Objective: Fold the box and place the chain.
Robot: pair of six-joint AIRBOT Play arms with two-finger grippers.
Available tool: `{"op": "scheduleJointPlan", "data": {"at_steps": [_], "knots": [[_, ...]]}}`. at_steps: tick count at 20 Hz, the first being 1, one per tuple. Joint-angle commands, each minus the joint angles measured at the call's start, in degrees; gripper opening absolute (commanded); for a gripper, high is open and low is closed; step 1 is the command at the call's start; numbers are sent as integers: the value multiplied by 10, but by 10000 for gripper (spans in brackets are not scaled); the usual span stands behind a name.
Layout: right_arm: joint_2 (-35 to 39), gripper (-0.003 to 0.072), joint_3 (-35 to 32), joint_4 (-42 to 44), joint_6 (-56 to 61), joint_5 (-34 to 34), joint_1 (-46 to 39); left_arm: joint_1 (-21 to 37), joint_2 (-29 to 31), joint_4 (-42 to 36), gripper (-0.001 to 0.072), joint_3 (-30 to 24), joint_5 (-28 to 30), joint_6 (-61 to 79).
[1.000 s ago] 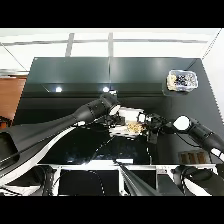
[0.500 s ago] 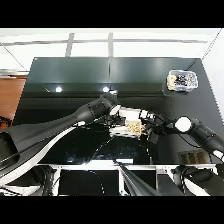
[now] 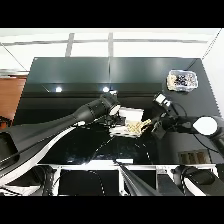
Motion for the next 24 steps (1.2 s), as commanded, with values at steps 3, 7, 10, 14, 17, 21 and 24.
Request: {"op": "scheduleJointPlan", "data": {"at_steps": [3,7,10,14,17,21,24], "knots": [[21,17,33,245,-2,15,-5,0,0,0,32,1,0,0],[21,17,49,316,-30,7,-5,0,0,0,32,1,0,0],[21,17,89,294,-27,25,-5,0,0,0,32,1,0,0],[21,17,144,260,-10,40,-11,0,0,0,33,1,0,0],[21,17,158,244,-3,45,-26,0,0,0,32,1,0,0],[20,17,155,231,11,50,-35,0,0,0,33,1,0,0],[16,18,107,206,46,62,-33,0,0,0,32,1,0,0]]}}
